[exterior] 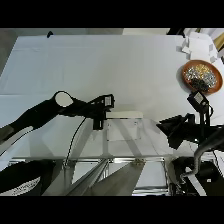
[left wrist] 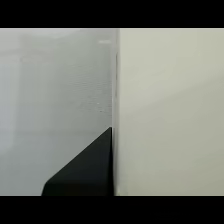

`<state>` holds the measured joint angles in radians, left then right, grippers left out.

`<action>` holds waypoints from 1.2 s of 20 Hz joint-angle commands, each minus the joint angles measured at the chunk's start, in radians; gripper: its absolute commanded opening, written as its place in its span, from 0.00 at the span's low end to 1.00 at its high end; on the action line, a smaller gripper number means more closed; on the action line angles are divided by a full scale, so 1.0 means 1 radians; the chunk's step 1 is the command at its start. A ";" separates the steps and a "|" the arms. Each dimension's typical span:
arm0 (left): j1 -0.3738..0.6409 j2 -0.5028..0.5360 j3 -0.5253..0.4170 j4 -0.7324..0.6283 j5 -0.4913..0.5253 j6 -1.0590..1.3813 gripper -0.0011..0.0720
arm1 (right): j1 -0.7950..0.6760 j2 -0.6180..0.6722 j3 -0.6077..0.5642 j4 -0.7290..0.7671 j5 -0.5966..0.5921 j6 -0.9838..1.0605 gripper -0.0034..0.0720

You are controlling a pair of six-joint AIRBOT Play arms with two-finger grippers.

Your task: Fold the box and place the chain.

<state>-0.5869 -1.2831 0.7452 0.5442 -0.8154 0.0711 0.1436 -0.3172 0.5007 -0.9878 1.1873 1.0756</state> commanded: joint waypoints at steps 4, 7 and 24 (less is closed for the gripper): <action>0.003 -0.118 -0.003 -0.052 0.034 0.139 0.02 | 0.000 0.001 -0.001 -0.003 -0.028 -0.003 0.31; 0.014 -0.149 0.059 -0.022 0.021 0.125 0.02 | 0.000 0.001 -0.003 -0.003 -0.029 -0.003 0.31; 0.023 -0.248 0.107 -0.009 -0.001 0.085 0.02 | 0.000 0.001 -0.003 -0.029 -0.052 -0.003 0.31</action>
<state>-0.5632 -1.5276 0.8513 0.5278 -0.8192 0.1570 0.1436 -0.3168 0.4976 -1.0164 1.1389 1.0725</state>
